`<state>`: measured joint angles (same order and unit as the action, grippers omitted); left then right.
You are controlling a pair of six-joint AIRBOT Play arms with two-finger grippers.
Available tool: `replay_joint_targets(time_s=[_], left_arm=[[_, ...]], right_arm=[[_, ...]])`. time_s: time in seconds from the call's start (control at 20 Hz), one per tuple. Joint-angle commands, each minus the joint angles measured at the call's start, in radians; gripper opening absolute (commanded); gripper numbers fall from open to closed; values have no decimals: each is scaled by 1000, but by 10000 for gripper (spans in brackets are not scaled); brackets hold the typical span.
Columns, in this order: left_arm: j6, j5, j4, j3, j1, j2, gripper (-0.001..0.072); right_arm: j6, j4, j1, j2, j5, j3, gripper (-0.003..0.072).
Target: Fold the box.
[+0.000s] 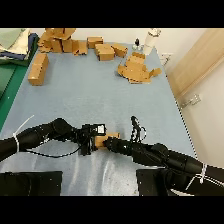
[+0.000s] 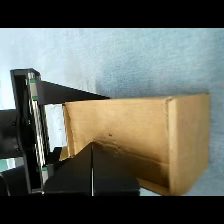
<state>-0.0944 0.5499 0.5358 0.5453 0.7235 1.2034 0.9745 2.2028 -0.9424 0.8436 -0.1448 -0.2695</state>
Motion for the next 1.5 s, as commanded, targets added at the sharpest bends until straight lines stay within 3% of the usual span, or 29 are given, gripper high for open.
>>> replay_joint_targets(time_s=[0.0,0.2,0.3,0.4,0.6,0.7,0.8,0.95,1.15,1.35,1.45], left_arm=[[1,0,-1,0,0,0,401],[1,0,-1,0,0,0,402],[1,0,-1,0,0,0,401],[1,0,-1,0,0,0,401],[1,0,-1,0,0,0,401],[1,0,-1,0,0,0,402],[1,0,-1,0,0,0,401],[1,0,-2,0,0,0,401],[1,0,-2,0,0,0,401],[53,-13,6,5,-4,-3,401],[198,-61,78,19,-31,-42,401]], right_arm=[[3,-8,-1,2,-6,0,3],[81,-17,-1,-97,-24,-21,2],[80,-118,18,-196,-108,-38,1],[39,-278,82,-280,-312,-50,2],[-41,-668,224,-359,-857,-149,2],[-54,-743,315,-341,-1036,-215,2],[-39,-711,409,-289,-1126,-257,3],[13,-599,476,-221,-1104,-264,3],[9,-514,476,-155,-955,-264,3],[-9,-492,476,-91,-872,-264,3],[-10,-492,476,-66,-869,-264,3]])
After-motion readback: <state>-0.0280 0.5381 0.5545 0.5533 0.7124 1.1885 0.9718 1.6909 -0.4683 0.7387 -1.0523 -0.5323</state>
